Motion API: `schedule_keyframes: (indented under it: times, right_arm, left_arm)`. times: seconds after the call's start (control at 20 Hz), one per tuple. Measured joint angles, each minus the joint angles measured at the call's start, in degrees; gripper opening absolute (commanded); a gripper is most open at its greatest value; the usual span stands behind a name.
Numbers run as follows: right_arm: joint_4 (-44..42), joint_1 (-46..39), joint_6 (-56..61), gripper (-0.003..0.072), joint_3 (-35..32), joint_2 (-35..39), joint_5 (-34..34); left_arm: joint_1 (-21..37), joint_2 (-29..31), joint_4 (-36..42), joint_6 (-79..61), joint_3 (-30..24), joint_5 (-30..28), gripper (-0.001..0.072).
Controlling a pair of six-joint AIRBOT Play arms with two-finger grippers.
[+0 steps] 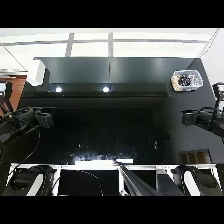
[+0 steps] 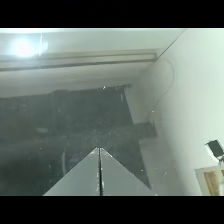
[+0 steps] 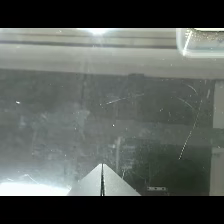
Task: Fold the box and place the chain.
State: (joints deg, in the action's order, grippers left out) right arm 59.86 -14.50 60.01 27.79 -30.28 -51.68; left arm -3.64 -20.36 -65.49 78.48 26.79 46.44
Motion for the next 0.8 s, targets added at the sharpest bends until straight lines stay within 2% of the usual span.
schedule_keyframes:
  times: [0.8]
  right_arm:
    - [0.2, 0.0, -0.5, 0.0016, -0.5, 0.1, 0.1]
  left_arm:
    - [0.2, 1.8, 0.0, 0.4, -1.9, -0.5, 0.0027]
